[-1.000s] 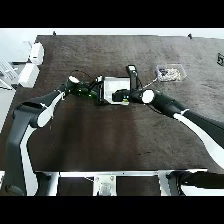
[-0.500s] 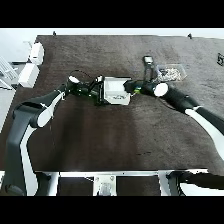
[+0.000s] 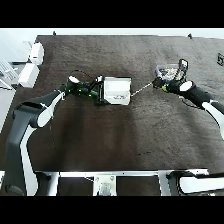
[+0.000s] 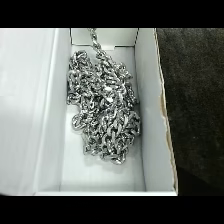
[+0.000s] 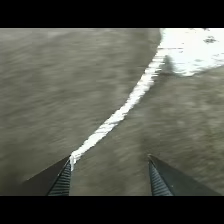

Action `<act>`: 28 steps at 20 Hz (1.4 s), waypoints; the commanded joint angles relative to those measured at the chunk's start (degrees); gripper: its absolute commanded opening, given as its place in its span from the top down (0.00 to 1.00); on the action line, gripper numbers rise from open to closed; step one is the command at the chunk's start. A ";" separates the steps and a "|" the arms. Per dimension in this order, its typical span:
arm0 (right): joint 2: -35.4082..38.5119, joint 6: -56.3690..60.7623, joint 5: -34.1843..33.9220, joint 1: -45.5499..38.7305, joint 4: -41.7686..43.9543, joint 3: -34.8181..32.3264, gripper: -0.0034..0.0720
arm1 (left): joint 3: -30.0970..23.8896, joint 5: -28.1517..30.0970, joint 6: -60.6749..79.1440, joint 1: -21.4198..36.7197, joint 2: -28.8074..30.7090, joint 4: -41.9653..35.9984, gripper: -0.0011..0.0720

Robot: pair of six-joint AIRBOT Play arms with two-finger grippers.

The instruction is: Fold the box and place the chain.

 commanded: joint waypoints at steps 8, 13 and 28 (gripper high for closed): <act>-20.13 -9.03 13.14 -3.34 10.05 23.50 0.22 | 0.00 0.04 0.02 0.02 0.04 0.02 0.60; -23.21 -9.38 13.07 -5.64 13.70 26.23 0.64 | 0.00 0.07 0.02 0.02 0.04 0.02 0.60; 9.94 -13.60 19.80 5.90 7.04 26.21 0.95 | 0.00 0.50 0.00 0.02 0.04 0.02 0.60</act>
